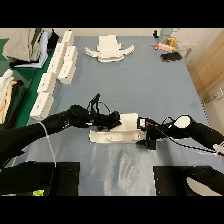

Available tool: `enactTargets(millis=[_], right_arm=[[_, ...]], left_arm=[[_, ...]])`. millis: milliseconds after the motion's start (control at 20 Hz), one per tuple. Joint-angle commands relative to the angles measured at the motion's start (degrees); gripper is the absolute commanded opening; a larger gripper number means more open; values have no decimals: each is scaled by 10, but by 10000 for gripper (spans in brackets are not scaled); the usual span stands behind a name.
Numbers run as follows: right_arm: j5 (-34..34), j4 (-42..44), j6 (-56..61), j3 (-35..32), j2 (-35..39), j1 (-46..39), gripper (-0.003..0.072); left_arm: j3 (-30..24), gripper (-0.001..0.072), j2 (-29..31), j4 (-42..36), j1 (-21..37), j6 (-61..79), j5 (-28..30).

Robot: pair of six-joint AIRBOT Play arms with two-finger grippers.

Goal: Fold the box.

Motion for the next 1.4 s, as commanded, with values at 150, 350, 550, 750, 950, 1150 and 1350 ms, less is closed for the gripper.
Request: enactTargets(millis=[150,350,550,750,950,1150,1350], right_arm=[[0,0,1,0,0,0,509],[0,0,1,0,0,0,509],[0,0,1,0,0,0,509],[0,0,1,0,0,0,509],[0,0,1,0,0,0,510],[0,0,1,0,0,0,509],[0,0,1,0,0,0,509]], left_arm=[[6,12,142,138,101,53,-167],[6,11,247,313,112,54,-217],[5,13,311,428,62,169,-225],[-22,610,315,419,66,368,-235],[-92,705,277,353,100,532,-189],[-107,705,202,222,83,702,-161],[-106,705,141,194,74,744,-134]])
